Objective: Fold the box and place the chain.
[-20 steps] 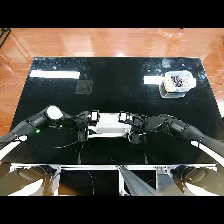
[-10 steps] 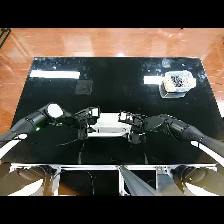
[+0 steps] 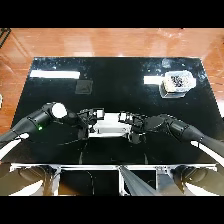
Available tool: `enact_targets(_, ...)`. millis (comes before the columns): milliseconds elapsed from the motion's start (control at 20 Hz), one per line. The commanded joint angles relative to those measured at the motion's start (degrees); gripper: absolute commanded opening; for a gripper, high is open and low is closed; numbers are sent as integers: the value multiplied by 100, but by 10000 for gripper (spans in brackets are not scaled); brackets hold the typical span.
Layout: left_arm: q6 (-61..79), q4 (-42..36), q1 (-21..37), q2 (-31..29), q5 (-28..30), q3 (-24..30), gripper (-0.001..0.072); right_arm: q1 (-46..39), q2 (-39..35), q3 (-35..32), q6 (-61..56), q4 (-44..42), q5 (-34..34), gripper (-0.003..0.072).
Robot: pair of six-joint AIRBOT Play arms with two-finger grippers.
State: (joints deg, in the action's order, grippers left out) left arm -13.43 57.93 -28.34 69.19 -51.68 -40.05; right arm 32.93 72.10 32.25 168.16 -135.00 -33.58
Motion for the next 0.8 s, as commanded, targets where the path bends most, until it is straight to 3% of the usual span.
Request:
enact_targets(0,-503,476,-46,-4,-76,-232,380,7,0,0,0,4,-4,250)
enact_targets(100,-503,487,-7,-4,-240,-304,531,7,0,0,0,4,-4,250)
enact_targets(150,-503,483,26,-4,-310,-308,553,7,0,0,0,4,-4,250)
enact_targets(600,-529,94,92,24,-551,-280,539,7,0,-2,-42,4,-4,250)
enact_targets(750,-660,17,-7,24,-280,-94,482,7,2,0,-42,4,-4,250)
